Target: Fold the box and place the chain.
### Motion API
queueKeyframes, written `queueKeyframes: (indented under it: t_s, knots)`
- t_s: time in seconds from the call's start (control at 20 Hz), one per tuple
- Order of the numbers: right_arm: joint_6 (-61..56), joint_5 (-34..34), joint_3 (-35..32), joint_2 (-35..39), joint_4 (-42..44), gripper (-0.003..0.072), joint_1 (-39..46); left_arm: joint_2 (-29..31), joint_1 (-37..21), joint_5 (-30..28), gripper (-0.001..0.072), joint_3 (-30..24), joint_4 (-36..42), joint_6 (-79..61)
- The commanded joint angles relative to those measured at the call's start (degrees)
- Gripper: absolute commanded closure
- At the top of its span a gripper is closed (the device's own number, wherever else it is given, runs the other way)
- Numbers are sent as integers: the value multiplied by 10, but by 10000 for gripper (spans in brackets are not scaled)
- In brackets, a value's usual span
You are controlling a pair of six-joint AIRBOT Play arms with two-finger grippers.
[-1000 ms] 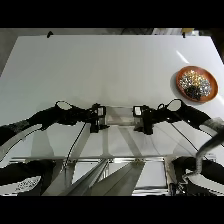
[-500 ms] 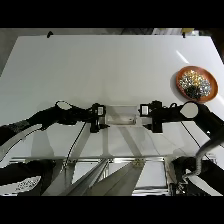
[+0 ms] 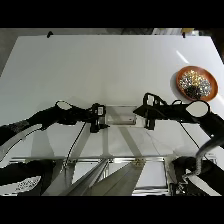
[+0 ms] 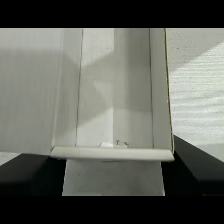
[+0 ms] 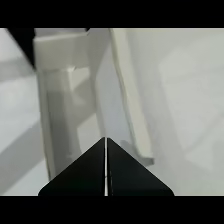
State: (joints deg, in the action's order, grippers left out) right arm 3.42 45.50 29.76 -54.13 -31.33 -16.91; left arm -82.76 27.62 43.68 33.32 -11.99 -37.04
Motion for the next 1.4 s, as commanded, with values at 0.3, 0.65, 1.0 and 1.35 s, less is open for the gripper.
queueKeyframes:
  t_s: [0.3,0.65,1.0,1.35]
  knots:
    - [-45,-135,0,-156,103,670,-1,0,0,0,456,0,0,0]
    - [-137,-105,1,-155,43,670,0,0,0,0,456,0,0,0]
    - [-288,-51,56,-20,-97,670,0,0,0,1,456,0,0,0]
    - [-268,167,56,54,-387,669,0,0,0,3,456,0,0,0]
